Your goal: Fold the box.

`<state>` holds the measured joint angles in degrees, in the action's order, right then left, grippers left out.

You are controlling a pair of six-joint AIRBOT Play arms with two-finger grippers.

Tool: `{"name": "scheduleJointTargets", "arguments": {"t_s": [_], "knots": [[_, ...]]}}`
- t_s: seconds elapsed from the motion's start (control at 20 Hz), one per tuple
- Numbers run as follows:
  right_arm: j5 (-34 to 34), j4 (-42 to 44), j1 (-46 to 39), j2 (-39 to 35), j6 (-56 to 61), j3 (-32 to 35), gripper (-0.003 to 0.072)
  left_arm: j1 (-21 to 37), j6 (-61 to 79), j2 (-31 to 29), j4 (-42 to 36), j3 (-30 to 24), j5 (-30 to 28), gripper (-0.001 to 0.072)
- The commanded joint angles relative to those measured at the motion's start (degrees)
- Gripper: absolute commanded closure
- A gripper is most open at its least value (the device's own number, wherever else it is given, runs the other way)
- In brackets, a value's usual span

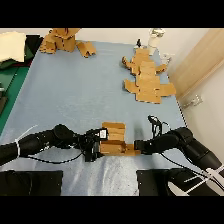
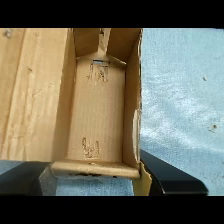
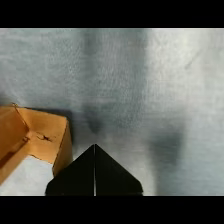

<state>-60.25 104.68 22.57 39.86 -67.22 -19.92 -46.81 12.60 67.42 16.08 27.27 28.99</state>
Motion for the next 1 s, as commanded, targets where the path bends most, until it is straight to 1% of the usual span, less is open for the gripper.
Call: {"name": "scheduleJointTargets", "arguments": {"t_s": [0.0,0.2,0.4,0.45,0.5,0.55,0.6,0.7,0.8,0.85,0.95], "knots": [[1.5,5.4,0.0,-0.8,-2.4,0.2,0.0683,0.0,0.0,0.0,0.0,0.0,0.0,0.0103],[1.7,7.4,0.0,-2.8,-4.4,0.2,0.0683,0.0,0.0,0.0,0.0,0.0,0.0,0.0103],[3.6,15.6,0.0,-4.7,-8.7,0.0,0.0682,0.0,0.0,0.0,0.0,0.0,0.0,0.0103],[3.7,16.3,0.0,-5.3,-9.0,-0.4,0.0679,0.0,0.0,0.0,0.0,0.0,0.0,0.0103],[3.6,16.4,0.0,-5.9,-9.0,-0.9,0.0638,0.0,0.0,0.0,0.0,0.0,0.0,0.0103],[3.6,16.3,0.0,-6.2,-9.0,-1.2,0.0537,0.0,0.0,0.0,0.0,0.0,0.0,0.0103],[3.6,16.3,0.0,-6.4,-9.0,-1.7,0.049,0.0,0.0,0.0,0.0,0.0,0.0,0.0103],[3.5,16.3,0.0,-6.3,-9.4,-2.4,0.0477,0.0,0.0,0.0,0.0,0.0,0.0,0.0103],[3.0,16.4,0.1,-6.2,-9.4,-2.3,0.0323,0.0,0.0,0.0,0.0,0.0,0.0,0.0103],[2.6,16.4,0.1,-5.9,-9.4,-2.3,0.0299,0.0,0.0,0.0,0.0,0.0,0.0,0.0103],[2.1,16.3,0.2,-4.4,-10.1,-2.3,0.0297,0.0,0.0,0.0,0.0,0.0,0.0,0.0103]]}}
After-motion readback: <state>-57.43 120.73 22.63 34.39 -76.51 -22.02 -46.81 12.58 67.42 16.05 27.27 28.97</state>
